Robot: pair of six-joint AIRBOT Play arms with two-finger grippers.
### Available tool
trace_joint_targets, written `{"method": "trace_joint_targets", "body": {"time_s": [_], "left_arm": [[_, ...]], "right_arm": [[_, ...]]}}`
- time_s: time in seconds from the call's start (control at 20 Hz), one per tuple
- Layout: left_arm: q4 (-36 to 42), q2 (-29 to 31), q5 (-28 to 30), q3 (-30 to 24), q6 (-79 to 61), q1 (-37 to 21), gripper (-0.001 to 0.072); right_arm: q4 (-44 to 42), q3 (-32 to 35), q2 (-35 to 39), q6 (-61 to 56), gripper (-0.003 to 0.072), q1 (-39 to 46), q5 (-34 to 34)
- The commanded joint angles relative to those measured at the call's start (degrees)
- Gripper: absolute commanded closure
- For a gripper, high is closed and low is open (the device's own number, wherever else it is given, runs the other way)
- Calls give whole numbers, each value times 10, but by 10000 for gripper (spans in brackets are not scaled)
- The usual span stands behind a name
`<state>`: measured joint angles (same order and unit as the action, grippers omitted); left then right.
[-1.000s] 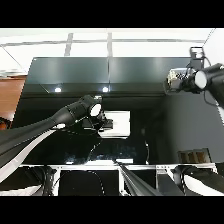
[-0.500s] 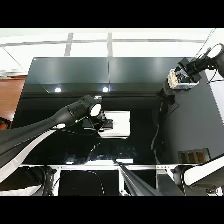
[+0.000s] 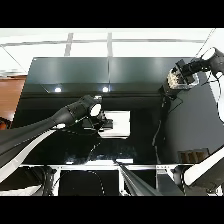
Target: Fold the box and place the chain.
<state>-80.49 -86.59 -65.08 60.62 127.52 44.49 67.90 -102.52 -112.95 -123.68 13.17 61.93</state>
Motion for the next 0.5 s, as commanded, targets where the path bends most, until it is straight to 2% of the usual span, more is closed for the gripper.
{"method": "trace_joint_targets", "body": {"time_s": [0.0, 0.05, 0.25, 0.45], "left_arm": [[0, 0, 0, 0, 0, 0, 678], [0, 0, 0, 0, 0, 0, 678], [0, 0, 0, 0, 0, 0, 678], [0, 0, 1, 0, 0, 0, 678]], "right_arm": [[-9, -3, -7, 17, 577, -5, -12], [-15, -3, -1, 39, 666, -4, -13], [-16, -3, 48, 97, 668, 2, 13], [-21, -3, 145, 199, 669, 7, 30]]}}
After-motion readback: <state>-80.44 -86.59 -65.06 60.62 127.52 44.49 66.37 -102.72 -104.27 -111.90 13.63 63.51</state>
